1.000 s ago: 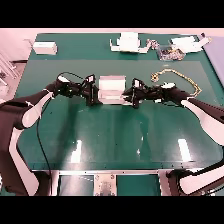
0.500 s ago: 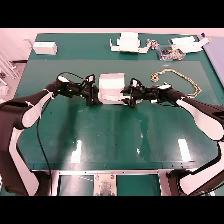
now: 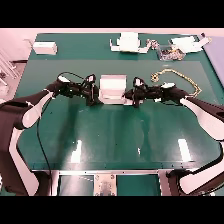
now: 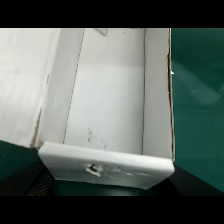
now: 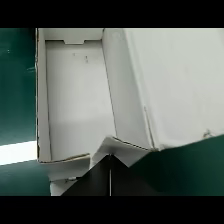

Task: Fold the box and place the chain.

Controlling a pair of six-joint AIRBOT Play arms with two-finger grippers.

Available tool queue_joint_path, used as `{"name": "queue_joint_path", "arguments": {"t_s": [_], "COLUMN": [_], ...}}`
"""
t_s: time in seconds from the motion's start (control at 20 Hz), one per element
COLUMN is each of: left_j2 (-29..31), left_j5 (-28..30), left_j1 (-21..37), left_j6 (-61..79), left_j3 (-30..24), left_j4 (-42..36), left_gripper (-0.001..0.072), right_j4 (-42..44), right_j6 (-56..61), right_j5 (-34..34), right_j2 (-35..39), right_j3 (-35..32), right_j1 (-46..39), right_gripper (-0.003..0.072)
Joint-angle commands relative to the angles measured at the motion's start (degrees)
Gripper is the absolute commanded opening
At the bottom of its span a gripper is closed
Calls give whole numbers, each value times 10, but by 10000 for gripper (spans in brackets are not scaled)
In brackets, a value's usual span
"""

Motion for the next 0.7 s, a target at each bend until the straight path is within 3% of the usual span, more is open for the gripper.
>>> {"name": "queue_joint_path", "arguments": {"t_s": [0.0,0.25,0.5,0.65], "left_j2": [0,0,0,0], "left_j5": [1,1,1,1], "left_j1": [0,0,0,0], "left_j6": [1,1,1,1], "left_j3": [0,0,0,0], "left_j4": [2,2,2,2], "left_gripper": [338,338,338,338], "right_j4": [-27,-50,-270,-291], "right_j6": [69,268,740,844], "right_j5": [20,17,18,34], "right_j2": [44,130,167,164], "right_j3": [1,1,0,-24], "right_j1": [-25,-59,-128,-166], "right_gripper": [12,10,9,9]}}
